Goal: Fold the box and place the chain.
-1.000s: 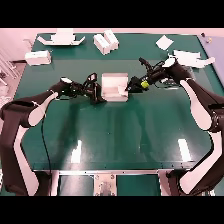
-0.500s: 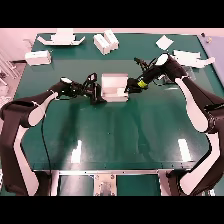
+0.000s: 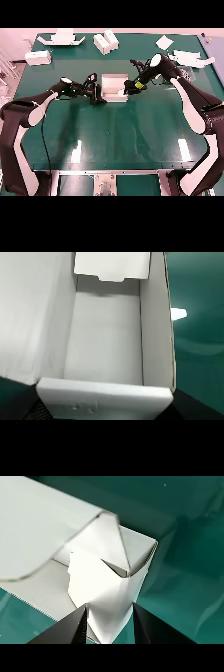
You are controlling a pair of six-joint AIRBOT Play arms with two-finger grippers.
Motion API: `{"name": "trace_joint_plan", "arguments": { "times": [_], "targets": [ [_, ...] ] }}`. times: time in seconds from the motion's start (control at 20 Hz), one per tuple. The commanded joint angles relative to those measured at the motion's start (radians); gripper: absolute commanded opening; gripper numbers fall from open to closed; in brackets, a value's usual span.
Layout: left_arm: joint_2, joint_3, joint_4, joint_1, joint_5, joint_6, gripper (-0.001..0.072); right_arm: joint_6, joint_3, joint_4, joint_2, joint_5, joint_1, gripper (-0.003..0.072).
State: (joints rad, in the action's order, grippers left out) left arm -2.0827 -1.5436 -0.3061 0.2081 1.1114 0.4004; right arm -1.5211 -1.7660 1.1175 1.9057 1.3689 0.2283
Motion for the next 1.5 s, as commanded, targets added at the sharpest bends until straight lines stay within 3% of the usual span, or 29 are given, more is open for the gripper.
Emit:
{"name": "trace_joint_plan", "arguments": {
  "times": [0.0, 0.6, 1.45],
  "targets": [
    [0.001, 0.000, 0.000, 0.000, 0.001, 0.000, 0.0632, -0.050, -0.028, 0.075, 0.000, -0.018, 0.028, 0.0334],
    [0.001, 0.000, 0.000, 0.000, 0.008, 0.000, 0.0632, -0.208, -0.036, 0.182, 0.026, -0.084, 0.089, 0.0333],
    [0.001, 0.000, 0.000, 0.000, 0.008, 0.000, 0.0633, -0.376, -0.036, 0.336, 0.055, -0.079, 0.132, 0.0330]
  ]
}}
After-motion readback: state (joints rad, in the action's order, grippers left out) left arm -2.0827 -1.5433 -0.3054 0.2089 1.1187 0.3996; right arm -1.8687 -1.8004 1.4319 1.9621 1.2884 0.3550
